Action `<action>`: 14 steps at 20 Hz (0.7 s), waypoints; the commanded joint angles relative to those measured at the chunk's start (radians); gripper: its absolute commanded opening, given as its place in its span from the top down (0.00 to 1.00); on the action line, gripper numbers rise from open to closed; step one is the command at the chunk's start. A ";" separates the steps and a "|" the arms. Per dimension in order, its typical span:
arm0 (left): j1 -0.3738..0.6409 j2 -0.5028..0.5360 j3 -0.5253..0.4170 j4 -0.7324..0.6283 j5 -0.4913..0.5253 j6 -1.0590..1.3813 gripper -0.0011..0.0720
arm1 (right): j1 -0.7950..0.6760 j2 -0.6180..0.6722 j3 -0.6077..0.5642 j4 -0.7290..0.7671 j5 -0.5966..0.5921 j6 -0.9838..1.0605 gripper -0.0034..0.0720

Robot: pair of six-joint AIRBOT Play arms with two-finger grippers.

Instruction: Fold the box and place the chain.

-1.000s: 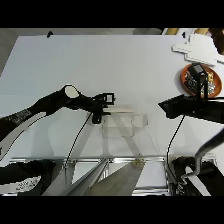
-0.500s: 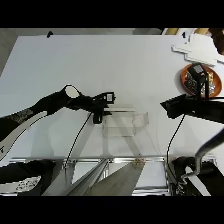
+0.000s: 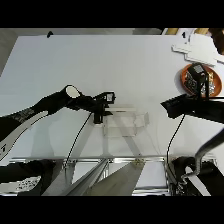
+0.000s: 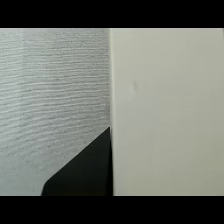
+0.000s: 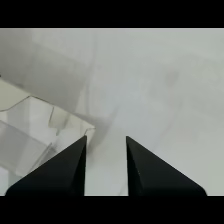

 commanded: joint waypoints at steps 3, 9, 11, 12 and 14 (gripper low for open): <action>-0.001 -0.001 -0.001 0.003 0.001 0.002 0.97 | 0.001 0.000 -0.005 0.089 0.024 -0.137 0.93; -0.001 -0.001 -0.001 0.003 0.002 0.002 0.97 | 0.243 0.000 -0.167 0.275 -0.048 -0.475 0.93; -0.001 -0.001 -0.001 0.003 0.002 0.002 0.97 | 0.384 -0.008 -0.218 0.209 -0.069 -0.531 0.93; -0.001 -0.001 -0.001 0.003 0.001 0.002 0.97 | 0.447 -0.025 -0.233 0.167 -0.069 -0.531 0.93; -0.001 -0.001 -0.001 0.003 0.002 0.002 0.97 | 0.540 -0.075 -0.244 0.102 -0.064 -0.534 0.93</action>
